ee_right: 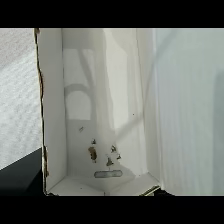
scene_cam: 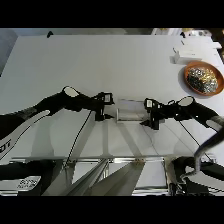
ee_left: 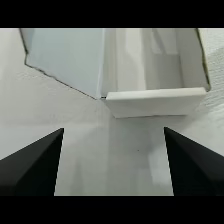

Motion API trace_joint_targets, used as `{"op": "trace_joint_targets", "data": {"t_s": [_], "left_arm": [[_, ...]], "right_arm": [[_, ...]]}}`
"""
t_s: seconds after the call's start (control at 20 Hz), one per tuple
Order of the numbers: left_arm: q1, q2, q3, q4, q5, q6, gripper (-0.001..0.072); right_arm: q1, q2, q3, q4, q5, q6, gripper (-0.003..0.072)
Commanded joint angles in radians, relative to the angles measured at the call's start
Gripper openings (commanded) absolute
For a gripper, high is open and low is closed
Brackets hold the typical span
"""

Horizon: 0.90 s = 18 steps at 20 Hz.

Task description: Fold the box and place the chain.

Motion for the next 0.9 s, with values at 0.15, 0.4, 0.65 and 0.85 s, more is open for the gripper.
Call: {"op": "trace_joint_targets", "data": {"t_s": [0.15, 0.4, 0.65, 0.85], "left_arm": [[0.002, -0.043, -0.005, -0.069, -0.058, 0.124, 0.071], [-0.006, -0.043, -0.005, -0.069, -0.08, 0.124, 0.071], [-0.041, -0.044, -0.005, -0.072, -0.078, 0.124, 0.071], [-0.043, -0.048, -0.005, -0.094, -0.078, 0.119, 0.0709]], "right_arm": [[0.001, 0.0, 0.0, 0.0, 0.0, 0.0, 0.0339], [0.001, 0.0, 0.0, 0.0, 0.0, 0.0, 0.0339], [0.001, 0.0, 0.0, 0.0, 0.0, 0.0, 0.0339], [0.001, 0.0, 0.0, 0.0, 0.0, 0.0, 0.0339]]}}
